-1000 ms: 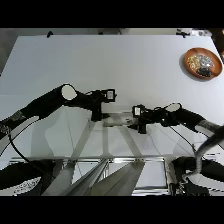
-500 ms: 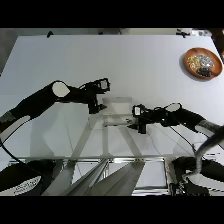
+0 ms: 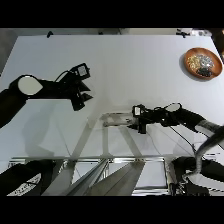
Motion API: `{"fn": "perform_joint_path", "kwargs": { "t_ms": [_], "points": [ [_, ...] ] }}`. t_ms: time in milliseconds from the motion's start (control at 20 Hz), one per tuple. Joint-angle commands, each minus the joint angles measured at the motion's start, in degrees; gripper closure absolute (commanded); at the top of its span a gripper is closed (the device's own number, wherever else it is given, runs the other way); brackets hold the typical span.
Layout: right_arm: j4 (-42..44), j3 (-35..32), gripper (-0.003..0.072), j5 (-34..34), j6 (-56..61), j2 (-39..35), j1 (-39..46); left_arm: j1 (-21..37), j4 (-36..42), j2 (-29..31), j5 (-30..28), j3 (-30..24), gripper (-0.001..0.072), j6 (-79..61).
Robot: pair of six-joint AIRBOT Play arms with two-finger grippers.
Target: Fold the box and place the chain.
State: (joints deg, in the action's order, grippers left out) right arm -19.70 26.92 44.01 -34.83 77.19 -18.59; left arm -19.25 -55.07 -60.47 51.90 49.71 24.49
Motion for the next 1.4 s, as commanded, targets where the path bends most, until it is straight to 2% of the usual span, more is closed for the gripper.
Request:
{"fn": "perform_joint_path", "kwargs": {
  "t_ms": [0,100,150,300,500,650,800,1000,1100,1150,1250,1350],
  "points": [
    [0.04,0.0,0.0283,0.0,0.04,-0.04,0.02,1.75,-2.14,6.21,10.05,0.0,0.0696,5.38],
    [0.04,0.0,0.0283,0.0,0.04,-0.04,0.02,0.72,1.4,6.93,19.45,-0.11,0.0702,5.35],
    [0.04,0.0,0.0283,0.0,0.04,-0.04,0.02,-0.37,3.41,6.93,22.1,-0.66,0.0702,5.33],
    [0.04,0.0,0.0283,0.02,0.02,-0.04,0.02,-7.3,9.16,6.51,21.49,-4.13,0.0702,4.02],
    [0.04,0.0,0.0283,0.02,0.04,-0.04,0.02,-19.63,15.02,1.81,11.45,-6.27,0.0698,2.56],
    [0.04,0.0,0.0283,0.0,0.04,-0.04,0.02,-25.59,16.92,-2.8,-8.59,-6.27,0.0699,2.54],
    [0.04,0.0,0.0283,0.0,0.04,-0.04,0.02,-26.36,22.03,-7.78,-25.75,-6.27,0.07,2.56],
    [0.04,0.0,0.0283,0.02,0.02,-0.04,0.04,-26.36,28.65,-13.4,-39.41,-6.27,0.0699,3.5],
    [0.04,0.0,0.0283,0.02,0.04,-0.04,0.02,-26.34,29.75,-15.72,-43.12,-6.27,0.07,6.38],
    [0.04,0.0,0.0283,0.02,0.04,-0.04,0.02,-26.12,29.73,-16.92,-43.21,-6.27,0.07,8.07],
    [0.04,0.0,0.0283,0.02,0.04,-0.04,0.02,-24.79,29.73,-19.41,-40.09,-6.27,0.0701,11.67],
    [0.04,0.0,0.0283,0.02,0.04,-0.04,0.02,-22.6,29.7,-21.66,-34.32,-6.27,0.0701,13.57]
  ]
}}
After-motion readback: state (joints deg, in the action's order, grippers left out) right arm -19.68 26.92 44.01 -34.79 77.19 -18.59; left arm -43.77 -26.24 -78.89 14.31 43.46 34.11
